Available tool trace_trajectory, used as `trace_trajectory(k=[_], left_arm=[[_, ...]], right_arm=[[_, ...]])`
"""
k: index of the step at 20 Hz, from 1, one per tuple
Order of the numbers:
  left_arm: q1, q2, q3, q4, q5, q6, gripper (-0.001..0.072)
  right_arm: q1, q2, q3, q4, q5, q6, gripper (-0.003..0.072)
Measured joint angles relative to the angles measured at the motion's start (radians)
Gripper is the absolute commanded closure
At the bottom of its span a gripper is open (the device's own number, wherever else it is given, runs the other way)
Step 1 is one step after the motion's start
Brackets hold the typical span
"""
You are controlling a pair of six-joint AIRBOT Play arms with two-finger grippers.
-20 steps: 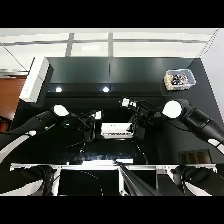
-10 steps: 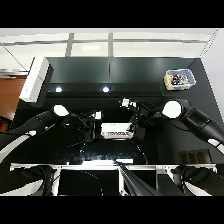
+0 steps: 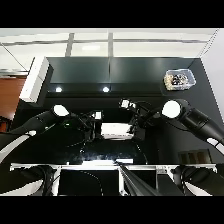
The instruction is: Fold the box and place the chain.
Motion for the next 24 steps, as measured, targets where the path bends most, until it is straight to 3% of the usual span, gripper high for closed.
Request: trace_trajectory(k=[8, 24], left_arm=[[0.0, 0.0, 0.0, 0.0, -0.001, 0.0, 0.0321], [0.0, 0.0, 0.0, 0.0, -0.002, 0.0, 0.0321]], right_arm=[[0.024, -0.01, 0.0, -0.002, -0.029, 0.0, 0.0323], [0.027, -0.01, 0.001, -0.003, 0.024, 0.015, 0.0303]])
